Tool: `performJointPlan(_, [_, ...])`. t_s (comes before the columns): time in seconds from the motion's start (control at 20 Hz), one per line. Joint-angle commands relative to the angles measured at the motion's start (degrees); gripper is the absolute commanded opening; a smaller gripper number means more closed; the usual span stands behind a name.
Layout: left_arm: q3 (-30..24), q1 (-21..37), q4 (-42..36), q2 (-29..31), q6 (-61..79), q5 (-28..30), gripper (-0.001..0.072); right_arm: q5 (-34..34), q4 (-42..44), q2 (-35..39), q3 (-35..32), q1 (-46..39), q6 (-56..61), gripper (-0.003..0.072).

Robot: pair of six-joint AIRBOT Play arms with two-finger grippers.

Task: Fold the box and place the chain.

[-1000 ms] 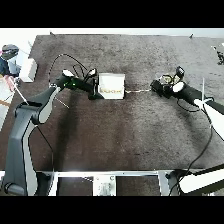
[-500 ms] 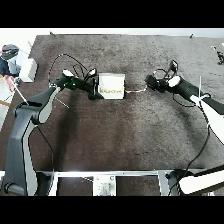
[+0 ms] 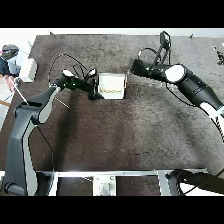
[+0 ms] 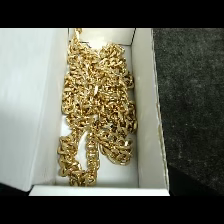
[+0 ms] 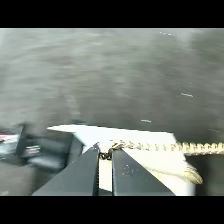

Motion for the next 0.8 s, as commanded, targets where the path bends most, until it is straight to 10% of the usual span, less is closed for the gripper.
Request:
performJointPlan(0.0, [0.02, 0.07, 0.02, -0.04, 0.0, 0.0, 0.0445, -1.88, 0.02, 1.6, 2.95, 4.66, -0.17, 0.0007])
performJointPlan(0.4, [0.02, 0.07, 0.0, -0.04, 0.0, 0.02, 0.0445, -3.06, 3.06, -7.8, 3.06, 7.56, -0.09, 0.0008])
performJointPlan(0.45, [0.02, 0.07, 0.02, -0.04, 0.02, 0.0, 0.0445, -3.04, 3.26, -9.22, 3.04, 7.63, -0.11, 0.0065])
performJointPlan(0.5, [0.02, 0.07, 0.02, -0.04, 0.0, 0.0, 0.0445, -2.8, 3.08, -10.45, 3.04, 7.58, -0.13, 0.0315])
performJointPlan(0.55, [0.02, 0.07, 0.02, -0.04, 0.02, 0.0, 0.0445, -2.36, 1.86, -11.39, 3.04, 7.48, -0.17, 0.0411])
performJointPlan(0.75, [0.02, 0.07, 0.02, -0.04, 0.02, 0.0, 0.0445, 3.8, -4.74, -10.56, 0.7, 0.66, 0.09, 0.0338])
